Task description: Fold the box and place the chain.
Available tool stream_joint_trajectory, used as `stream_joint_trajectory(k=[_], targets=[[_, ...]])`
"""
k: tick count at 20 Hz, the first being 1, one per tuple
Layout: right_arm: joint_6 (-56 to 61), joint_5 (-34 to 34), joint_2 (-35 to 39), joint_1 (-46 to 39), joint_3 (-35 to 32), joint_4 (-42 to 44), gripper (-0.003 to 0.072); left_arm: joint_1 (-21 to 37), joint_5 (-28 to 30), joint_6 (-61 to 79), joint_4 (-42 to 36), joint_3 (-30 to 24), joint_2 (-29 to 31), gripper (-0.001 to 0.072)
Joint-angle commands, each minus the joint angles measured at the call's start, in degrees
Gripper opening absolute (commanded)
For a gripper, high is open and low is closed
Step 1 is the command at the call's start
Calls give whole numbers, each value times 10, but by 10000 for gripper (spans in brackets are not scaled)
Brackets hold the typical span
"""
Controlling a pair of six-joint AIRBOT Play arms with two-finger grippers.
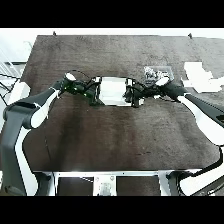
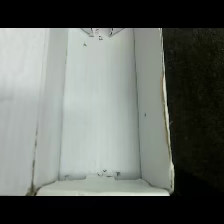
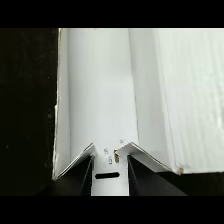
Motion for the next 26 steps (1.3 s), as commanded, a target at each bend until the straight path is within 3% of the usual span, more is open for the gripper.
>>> stream_joint_trajectory(k=[1,7,9,12,17,19,23,26], targets=[[-4,-21,-9,6,2,12,266,0,0,0,-1,0,0,628],[-43,-26,-12,7,3,50,286,0,0,0,-1,0,0,628],[-44,-26,-14,6,4,50,430,0,0,0,-1,0,0,628],[-45,-26,-14,5,4,47,551,0,0,0,-1,0,0,628],[-45,-26,-14,5,4,45,550,0,0,0,-1,0,0,627],[-34,-26,-14,4,4,33,365,0,0,0,-1,0,0,627],[73,-25,-4,-15,4,-51,93,0,0,0,-1,0,0,628],[112,-23,19,-34,4,-64,17,0,0,0,-1,0,0,628]])
